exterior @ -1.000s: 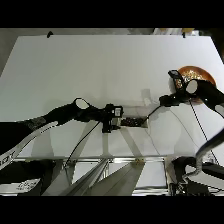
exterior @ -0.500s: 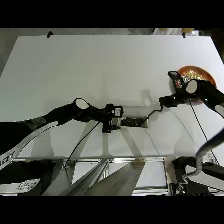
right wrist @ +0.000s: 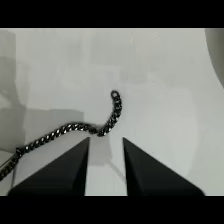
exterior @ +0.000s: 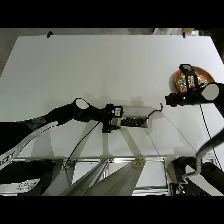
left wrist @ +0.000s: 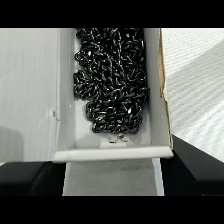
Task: Fold the box and place the chain.
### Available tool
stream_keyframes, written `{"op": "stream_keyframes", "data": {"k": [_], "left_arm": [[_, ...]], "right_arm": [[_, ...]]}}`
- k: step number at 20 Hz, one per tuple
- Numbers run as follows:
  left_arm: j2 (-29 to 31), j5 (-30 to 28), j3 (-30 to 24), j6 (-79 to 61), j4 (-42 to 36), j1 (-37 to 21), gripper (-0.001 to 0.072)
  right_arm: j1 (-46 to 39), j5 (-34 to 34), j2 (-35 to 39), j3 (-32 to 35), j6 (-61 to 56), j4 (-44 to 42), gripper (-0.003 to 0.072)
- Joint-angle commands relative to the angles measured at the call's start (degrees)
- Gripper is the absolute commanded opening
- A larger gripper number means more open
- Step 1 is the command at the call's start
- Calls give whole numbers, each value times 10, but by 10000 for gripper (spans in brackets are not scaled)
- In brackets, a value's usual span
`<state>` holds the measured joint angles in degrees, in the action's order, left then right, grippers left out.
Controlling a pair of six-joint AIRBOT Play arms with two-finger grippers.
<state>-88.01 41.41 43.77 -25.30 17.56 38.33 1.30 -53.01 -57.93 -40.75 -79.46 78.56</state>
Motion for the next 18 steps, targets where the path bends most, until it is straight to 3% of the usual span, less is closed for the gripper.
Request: {"op": "stream_keyframes", "data": {"k": [1,3,5,10,18], "left_arm": [[0,0,0,0,0,0,150],[0,0,0,0,0,0,150],[0,0,0,0,0,0,150],[0,0,0,0,0,0,150],[0,0,0,0,0,0,150]], "right_arm": [[1,45,0,48,0,-14,268],[1,84,-10,78,0,-16,253],[2,102,-21,89,0,-28,172],[48,130,-56,89,-8,16,151],[48,137,-61,89,-61,52,148]]}}
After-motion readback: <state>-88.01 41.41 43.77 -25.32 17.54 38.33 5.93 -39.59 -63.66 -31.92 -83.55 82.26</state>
